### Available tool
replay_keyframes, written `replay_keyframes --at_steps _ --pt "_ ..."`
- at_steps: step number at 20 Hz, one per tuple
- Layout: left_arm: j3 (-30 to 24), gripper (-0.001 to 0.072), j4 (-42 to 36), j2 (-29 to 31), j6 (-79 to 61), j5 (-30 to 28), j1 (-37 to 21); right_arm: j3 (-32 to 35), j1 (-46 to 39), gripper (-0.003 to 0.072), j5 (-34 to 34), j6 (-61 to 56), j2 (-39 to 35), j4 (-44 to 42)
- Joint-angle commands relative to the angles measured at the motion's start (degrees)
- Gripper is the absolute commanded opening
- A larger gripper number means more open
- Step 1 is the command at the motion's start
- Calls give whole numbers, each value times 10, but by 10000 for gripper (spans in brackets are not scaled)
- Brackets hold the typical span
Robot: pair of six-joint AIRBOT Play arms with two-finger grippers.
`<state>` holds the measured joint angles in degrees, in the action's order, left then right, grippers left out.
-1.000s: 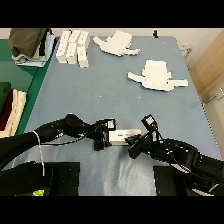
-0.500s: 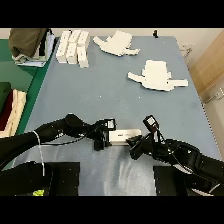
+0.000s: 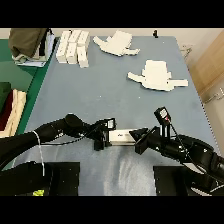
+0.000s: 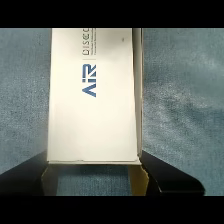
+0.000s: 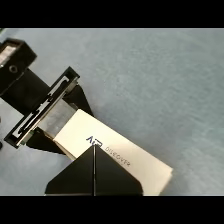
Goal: Fold the box.
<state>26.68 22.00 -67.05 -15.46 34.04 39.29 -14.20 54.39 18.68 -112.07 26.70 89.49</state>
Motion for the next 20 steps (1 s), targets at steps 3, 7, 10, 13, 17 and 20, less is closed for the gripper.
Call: replay_keyframes --at_steps 3,7,10,13,17,20 --pt "0 470 0 0 -1 0 0 -115 -104 3 229 0 62 63" --pt "0 470 1 0 -1 0 0 -253 -209 4 368 16 198 63" --pt "0 470 0 0 -1 0 0 -337 -261 4 444 15 316 60" --pt "0 470 0 0 -1 -1 0 -367 -276 4 456 -22 384 60" --pt "0 470 -4 1 25 1 0 -367 -276 4 455 -80 409 60" --pt "0 470 -1 19 88 1 -1 -367 -276 4 455 -99 409 64"
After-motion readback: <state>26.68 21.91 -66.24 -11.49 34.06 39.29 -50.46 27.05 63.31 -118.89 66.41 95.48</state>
